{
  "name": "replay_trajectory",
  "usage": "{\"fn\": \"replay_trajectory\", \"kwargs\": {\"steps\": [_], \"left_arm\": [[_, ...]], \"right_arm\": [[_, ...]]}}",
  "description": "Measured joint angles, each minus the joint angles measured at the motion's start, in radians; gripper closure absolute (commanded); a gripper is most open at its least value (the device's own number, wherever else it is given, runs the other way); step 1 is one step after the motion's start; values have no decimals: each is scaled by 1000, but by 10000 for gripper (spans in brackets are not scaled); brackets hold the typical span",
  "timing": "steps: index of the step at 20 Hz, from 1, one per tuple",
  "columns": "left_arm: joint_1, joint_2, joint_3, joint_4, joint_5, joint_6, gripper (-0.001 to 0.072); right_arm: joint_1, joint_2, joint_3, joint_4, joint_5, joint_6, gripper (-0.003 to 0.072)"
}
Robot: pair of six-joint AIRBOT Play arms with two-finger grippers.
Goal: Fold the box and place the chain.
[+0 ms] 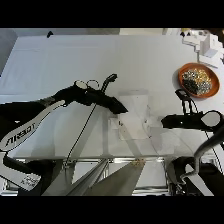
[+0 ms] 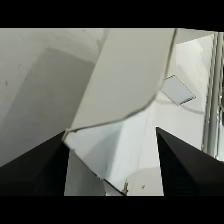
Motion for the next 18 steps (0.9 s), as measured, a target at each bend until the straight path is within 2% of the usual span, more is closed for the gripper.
{"fn": "replay_trajectory", "kwargs": {"steps": [1, 7, 14, 18], "left_arm": [[0, -1, 0, 5, 4, 2, 222], [17, -2, 26, 113, 2, -23, 227], [40, -74, 256, 240, -155, -154, 196], [37, -130, 308, 252, -204, -192, 194]], "right_arm": [[0, 0, 0, 0, 0, 0, 666], [0, 0, 0, 0, 4, 0, 666], [0, 0, 0, -1, 6, 0, 666], [0, 0, 0, -1, 6, 0, 666]]}}
